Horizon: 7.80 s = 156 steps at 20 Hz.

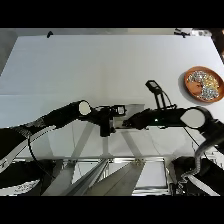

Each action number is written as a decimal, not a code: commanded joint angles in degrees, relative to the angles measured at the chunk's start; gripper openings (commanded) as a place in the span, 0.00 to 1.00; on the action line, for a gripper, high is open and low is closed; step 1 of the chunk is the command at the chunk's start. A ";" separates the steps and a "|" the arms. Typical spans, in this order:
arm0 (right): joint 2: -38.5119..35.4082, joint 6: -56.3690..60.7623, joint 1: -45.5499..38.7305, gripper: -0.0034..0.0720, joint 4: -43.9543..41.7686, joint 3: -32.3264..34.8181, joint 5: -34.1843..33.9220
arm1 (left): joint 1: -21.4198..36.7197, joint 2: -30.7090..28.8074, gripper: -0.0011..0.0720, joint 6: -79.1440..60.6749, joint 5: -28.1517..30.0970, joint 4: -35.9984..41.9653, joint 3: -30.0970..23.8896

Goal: Fold the box and place the chain.

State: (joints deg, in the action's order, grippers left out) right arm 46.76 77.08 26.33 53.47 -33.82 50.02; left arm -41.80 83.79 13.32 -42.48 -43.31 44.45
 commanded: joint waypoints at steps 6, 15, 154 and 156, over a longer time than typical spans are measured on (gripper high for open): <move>-4.52 -26.36 -20.52 0.52 17.88 -1.33 17.86 | -0.02 -0.04 0.45 -0.02 -0.02 0.00 -0.02; 12.57 -36.72 -15.96 0.69 18.80 -1.33 10.64 | -0.02 -0.04 0.45 -0.02 0.00 0.00 -0.02; 8.79 -52.17 -2.64 0.06 -15.08 2.75 -0.61 | -0.02 -0.04 0.45 -0.02 0.00 0.00 -0.02; 12.63 -49.72 -1.09 0.06 -16.15 2.75 -1.99 | -0.02 -0.04 0.45 -0.02 0.00 0.00 -0.02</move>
State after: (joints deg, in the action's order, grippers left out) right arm 54.59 23.29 22.98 39.83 -31.07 49.60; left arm -41.80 83.79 13.30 -42.50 -43.31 44.45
